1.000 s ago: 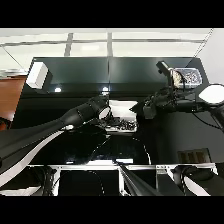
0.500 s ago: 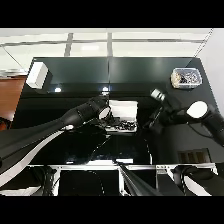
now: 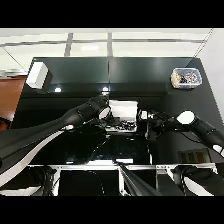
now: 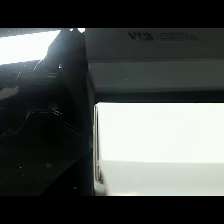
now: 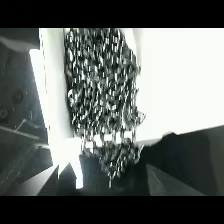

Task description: Fold the box and place the chain.

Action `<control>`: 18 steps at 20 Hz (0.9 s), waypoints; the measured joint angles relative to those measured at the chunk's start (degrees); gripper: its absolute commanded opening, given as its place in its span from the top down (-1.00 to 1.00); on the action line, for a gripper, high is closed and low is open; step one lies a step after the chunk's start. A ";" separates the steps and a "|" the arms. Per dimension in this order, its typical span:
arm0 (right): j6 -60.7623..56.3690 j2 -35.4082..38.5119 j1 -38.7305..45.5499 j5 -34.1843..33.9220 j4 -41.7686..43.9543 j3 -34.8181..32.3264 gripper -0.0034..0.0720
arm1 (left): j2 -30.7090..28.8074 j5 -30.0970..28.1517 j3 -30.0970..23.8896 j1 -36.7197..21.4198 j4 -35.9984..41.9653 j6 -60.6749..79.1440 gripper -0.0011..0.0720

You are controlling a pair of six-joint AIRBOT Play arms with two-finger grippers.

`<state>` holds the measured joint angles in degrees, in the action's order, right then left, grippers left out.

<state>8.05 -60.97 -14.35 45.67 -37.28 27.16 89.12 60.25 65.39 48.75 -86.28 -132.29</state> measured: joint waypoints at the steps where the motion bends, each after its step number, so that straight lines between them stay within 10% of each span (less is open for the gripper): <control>1: 1.29 -0.22 -0.04 0.02 0.98 -0.04 -0.37 | 0.00 0.00 0.00 0.00 0.00 0.00 0.88; 2: 2.54 -0.42 -0.11 -0.22 1.81 -0.11 -0.35 | 0.00 0.00 0.00 0.00 0.00 0.00 0.89; 4: 3.96 -0.68 -0.15 -0.66 2.73 -0.15 0.76 | 0.00 0.00 0.00 0.00 0.00 0.00 0.89; 10: 0.37 -0.72 -0.15 -1.27 2.36 -0.13 0.87 | 0.00 -0.02 0.00 0.00 0.00 0.02 0.88; 18: -35.45 7.19 2.03 8.11 -11.61 9.20 0.87 | 0.00 0.00 0.00 0.00 0.02 0.00 0.89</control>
<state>-27.40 -53.78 -12.32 53.78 -48.88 36.36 89.12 60.25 65.39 48.75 -86.26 -132.29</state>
